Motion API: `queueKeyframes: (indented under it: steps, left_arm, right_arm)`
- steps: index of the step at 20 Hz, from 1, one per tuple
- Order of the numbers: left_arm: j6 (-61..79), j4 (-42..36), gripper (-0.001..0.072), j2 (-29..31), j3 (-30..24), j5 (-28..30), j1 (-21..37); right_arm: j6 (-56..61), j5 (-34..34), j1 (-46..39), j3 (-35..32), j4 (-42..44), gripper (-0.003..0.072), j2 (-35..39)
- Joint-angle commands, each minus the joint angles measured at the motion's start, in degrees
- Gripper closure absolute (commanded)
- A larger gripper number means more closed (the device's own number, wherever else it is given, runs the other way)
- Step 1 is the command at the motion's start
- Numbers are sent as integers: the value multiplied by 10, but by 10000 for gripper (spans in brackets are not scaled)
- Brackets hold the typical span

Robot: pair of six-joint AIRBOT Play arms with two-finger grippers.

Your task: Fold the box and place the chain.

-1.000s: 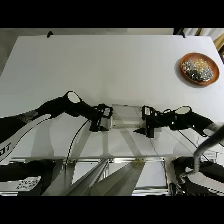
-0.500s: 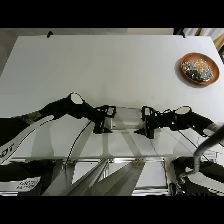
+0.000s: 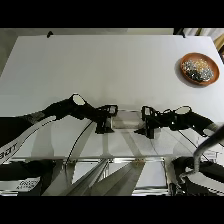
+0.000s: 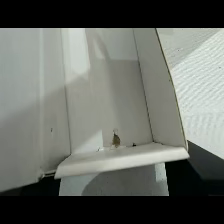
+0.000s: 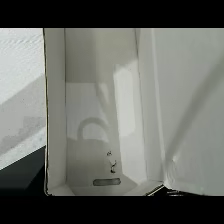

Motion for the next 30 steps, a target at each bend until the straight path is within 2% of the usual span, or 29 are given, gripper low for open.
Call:
queueKeyframes:
  steps: [1, 7, 12, 19, 30]
  left_arm:
    - [-6, 7, 578, -2, 0, 14, -4]
    - [-4, 18, 576, -1, 0, 14, -8]
    - [-4, 16, 576, 23, 0, 73, 0]
    - [-2, 16, 575, 24, 0, 114, 0]
    - [-2, 16, 575, 24, 0, 77, -1]
  right_arm:
    - [0, 0, 0, 1, 0, 364, 0]
    - [0, 0, 0, 1, 0, 364, 0]
    - [0, 0, 0, 1, 0, 364, 0]
    - [0, 0, 0, 1, 0, 364, 0]
    - [0, 0, 0, 1, 0, 364, 0]
